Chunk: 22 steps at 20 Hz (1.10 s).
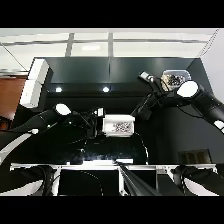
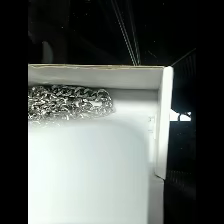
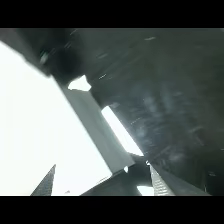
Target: Fold the box and place the chain.
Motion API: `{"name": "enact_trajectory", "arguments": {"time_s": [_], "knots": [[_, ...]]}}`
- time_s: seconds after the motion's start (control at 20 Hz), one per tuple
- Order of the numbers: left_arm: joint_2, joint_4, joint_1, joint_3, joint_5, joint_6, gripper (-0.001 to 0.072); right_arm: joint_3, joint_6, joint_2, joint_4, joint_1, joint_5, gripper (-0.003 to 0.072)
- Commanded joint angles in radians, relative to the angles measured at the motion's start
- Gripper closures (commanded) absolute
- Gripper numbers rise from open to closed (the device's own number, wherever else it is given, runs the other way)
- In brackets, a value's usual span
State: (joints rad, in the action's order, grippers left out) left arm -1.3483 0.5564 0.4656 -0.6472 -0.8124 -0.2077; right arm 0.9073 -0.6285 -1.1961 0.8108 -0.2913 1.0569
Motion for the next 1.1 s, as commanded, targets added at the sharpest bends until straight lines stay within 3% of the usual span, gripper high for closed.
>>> {"name": "enact_trajectory", "arguments": {"time_s": [0.0, 0.15, 0.3, 0.5, 0.55, 0.65, 0.75, 1.05], "knots": [[-0.001, 0.001, 0.001, 0.0, 0.002, 0.0, 0.0362, 0.0, 0.126, -0.013, -0.012, -0.002, 0.134, -0.0034], [-0.001, 0.001, 0.001, 0.0, 0.001, 0.0, 0.0362, -0.054, 0.143, 0.001, -0.06, -0.023, 0.139, -0.0034], [-0.001, 0.001, 0.001, 0.0, 0.001, 0.0, 0.0362, -0.151, 0.202, 0.043, -0.09, -0.06, 0.04, -0.0034], [-0.001, 0.001, 0.001, 0.0, 0.001, 0.0, 0.0362, -0.168, 0.253, 0.069, -0.087, -0.091, -0.034, -0.0034], [-0.001, 0.001, 0.001, 0.0, 0.001, 0.0, 0.0362, -0.168, 0.268, 0.069, -0.088, -0.092, -0.037, 0.0026], [-0.001, 0.001, 0.001, 0.0, 0.001, 0.0, 0.0362, -0.168, 0.279, 0.069, -0.089, -0.092, -0.037, 0.0026], [-0.001, 0.001, 0.001, 0.0, 0.001, 0.0, 0.0362, -0.168, 0.282, 0.069, -0.088, -0.092, -0.021, 0.0244], [-0.001, 0.001, 0.002, 0.0, 0.001, 0.0, 0.0362, -0.168, 0.278, 0.094, -0.095, -0.091, 0.001, 0.024]]}}
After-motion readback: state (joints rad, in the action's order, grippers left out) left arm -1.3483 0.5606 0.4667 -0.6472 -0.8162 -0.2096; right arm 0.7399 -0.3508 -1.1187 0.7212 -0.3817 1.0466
